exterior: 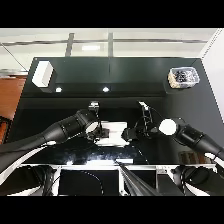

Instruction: Fold the box and place the chain.

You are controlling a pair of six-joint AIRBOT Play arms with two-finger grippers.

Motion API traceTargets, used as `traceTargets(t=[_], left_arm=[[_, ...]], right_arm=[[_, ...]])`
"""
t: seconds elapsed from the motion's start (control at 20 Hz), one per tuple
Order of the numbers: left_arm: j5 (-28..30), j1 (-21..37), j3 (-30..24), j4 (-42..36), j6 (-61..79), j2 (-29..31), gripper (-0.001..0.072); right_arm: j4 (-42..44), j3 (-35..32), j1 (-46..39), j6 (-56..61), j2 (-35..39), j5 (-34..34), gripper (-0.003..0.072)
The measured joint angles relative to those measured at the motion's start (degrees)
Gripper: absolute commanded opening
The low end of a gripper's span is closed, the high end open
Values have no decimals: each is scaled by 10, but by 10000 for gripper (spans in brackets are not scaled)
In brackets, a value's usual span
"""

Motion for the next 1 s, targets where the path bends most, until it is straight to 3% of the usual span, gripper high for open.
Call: traceTargets(t=[0.15,0.2,0.4,0.85,0.9,1.0], left_arm=[[1,0,0,0,0,0,29],[1,0,0,0,0,0,29],[2,0,0,0,0,0,29],[3,0,0,0,0,0,29],[3,0,0,0,0,0,29],[3,0,0,0,0,0,29]], right_arm=[[-86,42,40,89,-24,4,519],[-112,56,51,114,-33,14,466],[-185,94,83,199,-59,46,456],[-242,123,132,271,-88,86,427],[-247,128,135,273,-93,87,367],[-257,141,139,280,-105,97,360]])
